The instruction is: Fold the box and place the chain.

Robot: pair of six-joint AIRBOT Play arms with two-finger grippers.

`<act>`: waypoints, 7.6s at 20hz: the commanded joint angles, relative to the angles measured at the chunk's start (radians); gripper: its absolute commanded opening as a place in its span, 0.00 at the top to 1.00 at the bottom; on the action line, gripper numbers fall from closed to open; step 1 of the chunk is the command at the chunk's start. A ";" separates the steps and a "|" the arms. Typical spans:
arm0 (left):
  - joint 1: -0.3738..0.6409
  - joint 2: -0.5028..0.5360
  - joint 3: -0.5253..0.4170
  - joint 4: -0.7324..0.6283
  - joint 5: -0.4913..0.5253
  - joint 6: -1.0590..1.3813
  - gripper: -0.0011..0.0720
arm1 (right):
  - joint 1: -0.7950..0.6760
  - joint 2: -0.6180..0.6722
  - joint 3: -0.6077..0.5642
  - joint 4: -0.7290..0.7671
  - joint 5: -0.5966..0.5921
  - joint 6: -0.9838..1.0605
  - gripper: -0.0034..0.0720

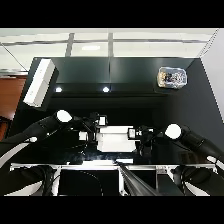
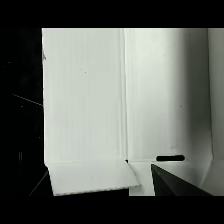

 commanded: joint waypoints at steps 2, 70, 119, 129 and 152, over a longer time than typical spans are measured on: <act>-0.001 0.000 0.000 0.003 -0.001 0.000 0.95 | 0.000 0.003 0.016 0.002 0.012 0.022 0.02; -0.001 0.000 0.000 0.003 -0.002 0.000 0.95 | 0.013 0.165 0.046 -0.100 -0.120 0.190 0.02; -0.001 0.000 0.000 0.003 -0.002 0.000 0.95 | -0.110 -0.124 0.026 0.190 -0.091 -0.271 0.02; -0.001 0.000 0.000 0.003 -0.002 0.000 0.95 | -0.098 -0.124 0.028 0.244 -0.090 -0.320 0.02; -0.001 0.000 0.001 0.003 -0.002 -0.001 0.95 | -0.053 -0.126 0.028 0.225 -0.131 -0.280 0.02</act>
